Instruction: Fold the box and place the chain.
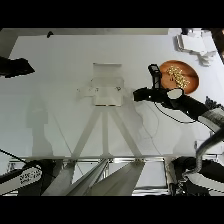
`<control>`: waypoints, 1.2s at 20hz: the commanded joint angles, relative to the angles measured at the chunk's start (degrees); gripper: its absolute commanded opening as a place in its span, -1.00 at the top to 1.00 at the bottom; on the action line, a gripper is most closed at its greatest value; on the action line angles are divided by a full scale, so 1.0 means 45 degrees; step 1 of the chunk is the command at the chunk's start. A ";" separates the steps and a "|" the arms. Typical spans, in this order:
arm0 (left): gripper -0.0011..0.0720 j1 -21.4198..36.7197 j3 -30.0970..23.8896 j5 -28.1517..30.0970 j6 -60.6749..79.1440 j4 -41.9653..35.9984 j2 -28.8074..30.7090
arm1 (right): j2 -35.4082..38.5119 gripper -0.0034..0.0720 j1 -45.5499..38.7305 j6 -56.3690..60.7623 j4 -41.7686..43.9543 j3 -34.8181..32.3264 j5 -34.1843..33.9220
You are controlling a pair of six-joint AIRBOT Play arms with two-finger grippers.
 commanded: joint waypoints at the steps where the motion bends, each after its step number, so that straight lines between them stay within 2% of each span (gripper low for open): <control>1: 0.06 -0.0010 0.0015 0.0967 -0.0010 -0.0539 -0.0010 | 0.0005 0.88 0.0010 0.0000 -0.0005 0.0000 0.0024; 2: 0.37 -0.0015 0.0015 0.1632 0.0073 -0.1229 -0.0010 | 0.0005 0.88 0.0010 0.0000 -0.0005 0.0000 0.0024; 3: 0.38 -0.0073 0.0015 0.2059 0.0627 -0.1904 -0.0024 | 0.0005 0.88 0.0010 0.0000 -0.0005 0.0000 0.0024; 6: 0.38 -0.0840 0.0015 0.3031 0.2939 -0.2769 -0.0136 | 0.0005 0.88 0.0010 0.0000 -0.0005 0.0000 0.0019; 10: 0.38 -0.2628 0.0015 0.3308 0.4323 -0.2594 -0.1219 | 0.0005 0.88 0.0010 -0.0005 -0.0005 0.0000 0.0015; 11: 0.32 -0.3089 0.0015 0.3667 0.4347 -0.2594 -0.1627 | 0.0005 0.88 0.0010 -0.0005 -0.0010 0.0000 0.0015; 12: 0.15 -0.3487 0.0015 0.4027 0.4337 -0.2599 -0.2025 | 0.0005 0.88 0.0010 -0.0005 -0.0044 0.0000 0.0015; 14: 0.15 -0.4192 0.0024 0.4362 0.4342 -0.2599 -0.2871 | 0.0005 0.87 0.0010 -0.0005 -0.0408 0.0000 0.0019; 16: 0.15 -0.4677 0.0199 0.4070 0.4284 -0.2603 -0.3691 | 0.0005 0.87 0.0010 0.0000 -0.0879 0.0000 0.0024; 18: -0.03 -0.4886 0.1161 0.2773 0.4255 -0.2934 -0.4571 | 0.0005 0.87 0.0010 0.0000 -0.1107 0.0000 0.0024; 21: -0.16 -0.4964 0.2788 0.0957 0.5056 -0.4075 -0.5557 | 0.0005 0.87 0.0010 0.0000 -0.1200 0.0000 0.0044; 24: -0.18 -0.5081 0.2982 0.0913 0.6819 -0.5372 -0.5935 | 0.0010 0.87 0.0010 0.0000 -0.1195 0.0000 0.0126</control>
